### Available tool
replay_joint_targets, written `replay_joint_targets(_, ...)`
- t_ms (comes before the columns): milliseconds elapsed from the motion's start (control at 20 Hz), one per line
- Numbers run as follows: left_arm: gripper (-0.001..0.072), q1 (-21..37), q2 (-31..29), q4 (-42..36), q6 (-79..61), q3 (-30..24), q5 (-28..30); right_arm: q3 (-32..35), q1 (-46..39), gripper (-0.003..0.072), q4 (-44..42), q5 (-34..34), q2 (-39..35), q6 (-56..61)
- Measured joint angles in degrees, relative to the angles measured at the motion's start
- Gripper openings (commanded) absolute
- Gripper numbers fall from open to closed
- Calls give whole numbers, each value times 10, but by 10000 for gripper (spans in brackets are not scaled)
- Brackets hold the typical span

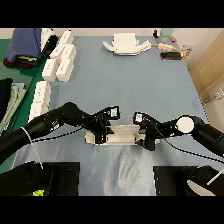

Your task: Fold the box.

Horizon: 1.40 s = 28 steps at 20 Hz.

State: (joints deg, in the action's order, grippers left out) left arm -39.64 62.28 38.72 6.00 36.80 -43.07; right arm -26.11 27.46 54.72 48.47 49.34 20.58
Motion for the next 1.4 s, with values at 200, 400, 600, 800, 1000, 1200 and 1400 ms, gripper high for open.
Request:
replay_joint_targets(200,15,0,0,0,0,0,0,24,-42,710,-91,15,20,-126)
replay_joint_targets(400,15,0,0,0,0,0,0,43,-79,709,-166,33,46,-242)
replay_joint_targets(600,15,0,0,0,0,0,0,48,-90,709,-187,25,64,-293)
replay_joint_targets(800,15,0,0,0,0,0,0,49,-93,710,-195,8,82,-322)
replay_joint_targets(1000,15,0,0,0,0,0,0,50,-93,709,-205,-3,96,-346)
replay_joint_targets(1200,15,0,0,0,0,0,0,50,-92,701,-210,-10,107,-357)
replay_joint_targets(1400,15,0,0,0,0,0,0,50,-90,573,-213,-11,111,-361)
